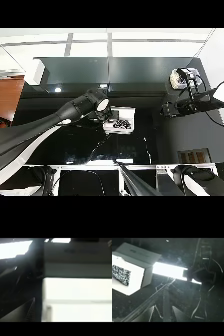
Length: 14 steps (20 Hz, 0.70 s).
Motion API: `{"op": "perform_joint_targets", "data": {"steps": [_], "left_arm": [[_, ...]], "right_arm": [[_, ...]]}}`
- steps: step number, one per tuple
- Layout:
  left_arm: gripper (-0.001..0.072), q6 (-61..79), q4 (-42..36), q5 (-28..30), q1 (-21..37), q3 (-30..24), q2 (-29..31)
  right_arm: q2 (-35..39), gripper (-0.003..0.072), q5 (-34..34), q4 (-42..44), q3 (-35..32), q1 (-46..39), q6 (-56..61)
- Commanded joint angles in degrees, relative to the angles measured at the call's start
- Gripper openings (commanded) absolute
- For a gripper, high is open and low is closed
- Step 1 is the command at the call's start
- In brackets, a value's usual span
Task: Fold the box and place the chain.
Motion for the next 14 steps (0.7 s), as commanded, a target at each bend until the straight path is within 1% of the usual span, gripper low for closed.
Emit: {"op": "perform_joint_targets", "data": {"steps": [1, 3, 5, 6, 7, 8, 9, 10, 12, 13, 14], "left_arm": [[0.0437, 0.57, 6.25, -3.21, -0.98, 0.92, 5.49], [0.0436, 1.95, 13.7, -7.17, -1.25, -0.48, 11.17], [0.0435, 1.88, 20.63, -9.51, 0.37, -5.22, 17.64], [0.0435, 1.86, 21.59, -9.4, 2.97, -8.85, 21.18], [0.0435, 1.88, 20.04, -8.96, 6.84, -12.83, 24.48], [0.0435, 2.21, 16.46, -8.26, 11.5, -16.9, 27.39], [0.0435, 5.53, 10.58, -5.66, 16.09, -20.81, 29.66], [0.0435, 12.13, 2.14, -1.86, 20.79, -24.63, 31.47], [0.0435, 34.12, -19.47, 5.46, 28.85, -31.5, 32.83], [0.0435, 50.4, -30.88, 7.28, 31.41, -34.14, 32.46], [0.0435, 66.88, -39.5, 6.67, 32.79, -36.06, 31.93]], "right_arm": [[0.13, 0.0276, -1.01, -0.24, -0.04, -0.15, -0.48], [0.13, 0.0276, -1.25, -0.31, -0.07, -0.15, -0.46], [0.13, 0.0276, -1.97, -0.39, -0.07, -0.15, -0.44], [0.13, 0.0276, -2.36, -0.42, -0.07, -0.15, -0.46], [0.13, 0.0276, -2.71, -0.42, -0.07, -0.15, -0.44], [0.11, 0.0276, -3.02, -0.37, -0.07, -0.13, -0.44], [0.11, 0.0276, -3.13, -0.42, -0.07, -0.15, -0.44], [0.11, 0.0276, -3.13, -0.37, -0.07, -0.13, -0.44], [0.11, 0.0276, -3.13, -0.39, -0.07, -0.15, -0.44], [0.11, 0.0276, -3.13, -0.37, -0.07, -0.15, -0.39], [0.11, 0.0277, -3.13, -0.35, -0.07, -0.13, 0.02]]}}
